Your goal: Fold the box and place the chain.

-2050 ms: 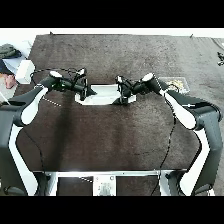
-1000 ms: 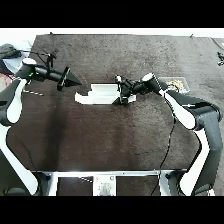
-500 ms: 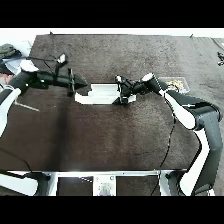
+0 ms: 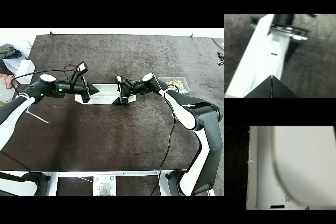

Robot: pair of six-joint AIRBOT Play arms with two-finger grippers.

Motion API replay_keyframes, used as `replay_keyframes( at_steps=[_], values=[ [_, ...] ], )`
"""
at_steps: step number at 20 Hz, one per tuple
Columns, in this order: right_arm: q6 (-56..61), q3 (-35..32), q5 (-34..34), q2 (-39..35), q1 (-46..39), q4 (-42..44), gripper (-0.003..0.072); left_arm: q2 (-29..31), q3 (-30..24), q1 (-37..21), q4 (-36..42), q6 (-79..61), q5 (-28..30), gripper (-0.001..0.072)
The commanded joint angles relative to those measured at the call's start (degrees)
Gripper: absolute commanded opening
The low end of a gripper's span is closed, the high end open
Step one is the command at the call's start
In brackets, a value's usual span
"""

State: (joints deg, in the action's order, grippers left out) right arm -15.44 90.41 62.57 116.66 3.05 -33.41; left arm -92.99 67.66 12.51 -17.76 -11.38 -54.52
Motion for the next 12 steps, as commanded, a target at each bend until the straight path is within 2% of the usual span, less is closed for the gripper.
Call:
replay_keyframes(
  at_steps=[1, 5, 12],
  values=[
    [0.02, 0.04, 0.0, 0.02, -0.02, 0.02, 0.0374, -4.74, 5.79, 0.76, 1.03, 2.84, 1.68, 0.0008],
    [0.02, 0.04, 0.0, 0.02, -0.02, 0.02, 0.0374, -9.14, 12.44, 0.72, -0.17, 5.64, 3.1, 0.0008],
    [0.02, 0.04, 0.0, 0.02, -0.02, 0.02, 0.0374, -12.72, 13.84, 0.72, -0.44, 6.58, 7.19, 0.0008]
  ],
)
